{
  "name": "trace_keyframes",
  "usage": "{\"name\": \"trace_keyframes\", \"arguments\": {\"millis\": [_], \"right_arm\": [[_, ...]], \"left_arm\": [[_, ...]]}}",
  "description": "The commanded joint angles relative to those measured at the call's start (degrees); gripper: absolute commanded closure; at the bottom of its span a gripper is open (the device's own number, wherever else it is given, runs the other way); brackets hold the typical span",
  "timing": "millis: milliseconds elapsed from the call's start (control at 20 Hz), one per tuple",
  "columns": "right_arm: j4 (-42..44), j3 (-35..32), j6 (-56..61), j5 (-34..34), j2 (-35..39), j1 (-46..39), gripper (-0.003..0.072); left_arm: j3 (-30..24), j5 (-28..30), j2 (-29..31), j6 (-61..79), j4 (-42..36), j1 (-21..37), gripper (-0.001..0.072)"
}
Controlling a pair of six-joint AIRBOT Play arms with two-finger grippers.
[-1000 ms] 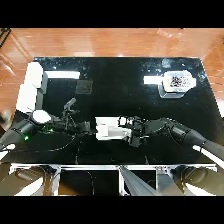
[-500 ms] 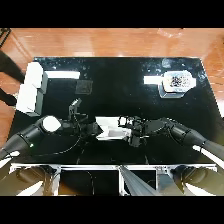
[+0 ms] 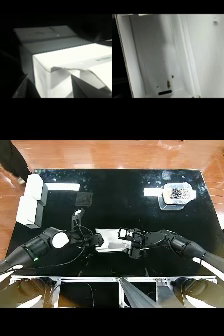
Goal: Fold the box and place the chain.
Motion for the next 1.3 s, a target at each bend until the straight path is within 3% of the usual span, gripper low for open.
{"name": "trace_keyframes", "arguments": {"millis": [0, 200, 300, 450, 550, 700, 1250], "right_arm": [[0.0, 0.0, 0.0, 0.0, 0.0, 0.0, 0.0349], [0.0, 0.0, 0.0, 0.0, 0.0, 0.0, 0.0349], [0.0, 0.0, 0.0, 0.0, 0.0, 0.0, 0.0349], [0.0, 0.0, 0.0, 0.0, 0.0, 0.0, 0.0349], [0.0, 0.0, 0.0, 0.0, 0.0, 0.0, 0.0349], [0.0, 0.0, 0.0, 0.0, 0.0, 0.0, 0.0349], [0.0, 0.0, 0.0, 0.0, 0.0, 0.0, 0.0349]], "left_arm": [[2.8, -6.6, -1.9, -9.0, 8.7, -1.8, 0.009], [6.0, -10.0, -5.5, -16.7, 15.8, -6.4, 0.0099], [8.3, -11.7, -7.7, -18.1, 17.7, -7.8, 0.0171], [12.0, -14.5, -10.4, -21.0, 21.5, -9.3, 0.0175], [13.2, -15.8, -11.7, -21.7, 22.0, -10.0, 0.0248], [13.7, -15.6, -13.4, -23.4, 21.9, -10.1, 0.0297], [16.6, -14.8, -16.6, -26.1, 23.3, -10.1, 0.0356]]}}
